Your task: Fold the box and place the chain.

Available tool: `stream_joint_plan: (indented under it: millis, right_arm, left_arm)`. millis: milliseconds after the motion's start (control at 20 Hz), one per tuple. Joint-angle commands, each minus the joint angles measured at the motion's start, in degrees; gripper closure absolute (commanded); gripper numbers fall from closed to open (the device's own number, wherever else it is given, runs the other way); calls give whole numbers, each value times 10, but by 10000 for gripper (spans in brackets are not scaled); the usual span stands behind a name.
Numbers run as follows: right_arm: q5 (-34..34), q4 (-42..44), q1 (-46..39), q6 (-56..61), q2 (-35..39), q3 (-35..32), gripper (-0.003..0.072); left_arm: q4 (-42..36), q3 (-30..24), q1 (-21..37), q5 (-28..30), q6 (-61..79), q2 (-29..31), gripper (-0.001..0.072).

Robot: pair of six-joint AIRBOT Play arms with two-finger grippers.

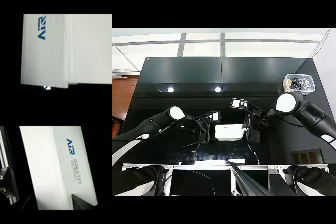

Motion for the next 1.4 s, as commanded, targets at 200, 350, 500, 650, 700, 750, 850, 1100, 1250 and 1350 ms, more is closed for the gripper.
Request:
stream_joint_plan:
  millis: [200, 350, 500, 650, 700, 750, 850, 1100, 1250, 1350]
  right_arm:
    - [-13, -4, 0, 1, 0, 0, 155]
    - [-17, -4, 0, 1, 0, 0, 273]
    - [-17, -6, 0, 1, 0, 0, 273]
    - [-17, -6, 0, 1, 0, 0, 273]
    - [-18, -6, 0, 1, 0, 0, 273]
    - [-22, -10, 0, 1, 0, 0, 273]
    - [-36, -14, 0, 0, 0, 0, 273]
    - [-73, -17, 0, -1, 0, 0, 272]
    - [-80, -17, 0, -1, 0, 0, 263]
    - [-82, -17, 0, -1, 0, 0, 246]
  left_arm:
    - [0, 0, 0, 1, 0, 0, 342]
    - [0, 0, 0, 1, 0, 0, 342]
    - [0, 0, 0, 1, 0, 0, 342]
    - [0, 0, 0, 1, 0, 0, 342]
    - [0, 0, 0, 1, 0, 0, 342]
    - [0, 0, 0, 1, 0, 0, 342]
    - [0, 0, 0, 1, 0, 0, 342]
    - [0, 0, 0, 1, 0, 0, 342]
    - [0, 0, 0, 1, 0, 0, 342]
    - [0, 0, 0, 1, 0, 0, 343]
